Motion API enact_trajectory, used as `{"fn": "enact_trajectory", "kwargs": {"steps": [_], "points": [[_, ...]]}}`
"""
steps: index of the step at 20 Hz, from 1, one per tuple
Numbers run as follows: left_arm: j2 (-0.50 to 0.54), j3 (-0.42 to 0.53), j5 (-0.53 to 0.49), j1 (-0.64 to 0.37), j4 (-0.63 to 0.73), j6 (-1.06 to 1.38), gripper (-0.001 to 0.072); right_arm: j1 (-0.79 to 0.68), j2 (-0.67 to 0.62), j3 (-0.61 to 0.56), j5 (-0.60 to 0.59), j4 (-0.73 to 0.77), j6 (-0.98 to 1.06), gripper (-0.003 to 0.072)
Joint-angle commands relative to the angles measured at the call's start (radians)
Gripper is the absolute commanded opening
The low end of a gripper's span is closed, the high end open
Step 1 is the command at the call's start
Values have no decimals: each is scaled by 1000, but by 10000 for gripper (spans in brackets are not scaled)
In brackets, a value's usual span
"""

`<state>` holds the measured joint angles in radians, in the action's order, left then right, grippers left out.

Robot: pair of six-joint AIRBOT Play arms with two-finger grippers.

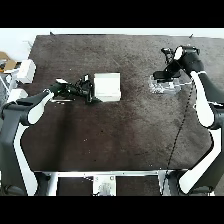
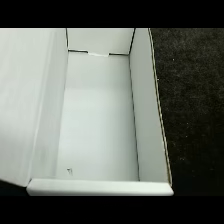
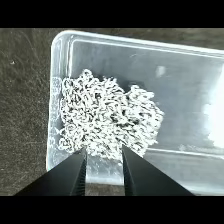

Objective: Fold the box and place the chain.

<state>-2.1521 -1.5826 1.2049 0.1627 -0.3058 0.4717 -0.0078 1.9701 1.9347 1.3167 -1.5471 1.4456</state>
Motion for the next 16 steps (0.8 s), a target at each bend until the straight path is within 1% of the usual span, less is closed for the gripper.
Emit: {"fn": "enact_trajectory", "kwargs": {"steps": [1,7,11,13,15,16], "points": [[0,0,0,1,0,0,275,-5,37,0,5,30,-36,255],[0,0,0,1,0,0,275,-5,46,-2,4,22,-39,255],[0,0,0,1,0,0,275,-6,66,-2,-25,24,-39,254],[0,0,0,1,0,0,275,-6,81,-2,-22,31,-39,104],[0,0,0,1,0,0,275,-6,79,-1,-32,31,-36,84],[0,0,0,1,0,0,275,-6,72,0,-37,30,-36,2]]}}
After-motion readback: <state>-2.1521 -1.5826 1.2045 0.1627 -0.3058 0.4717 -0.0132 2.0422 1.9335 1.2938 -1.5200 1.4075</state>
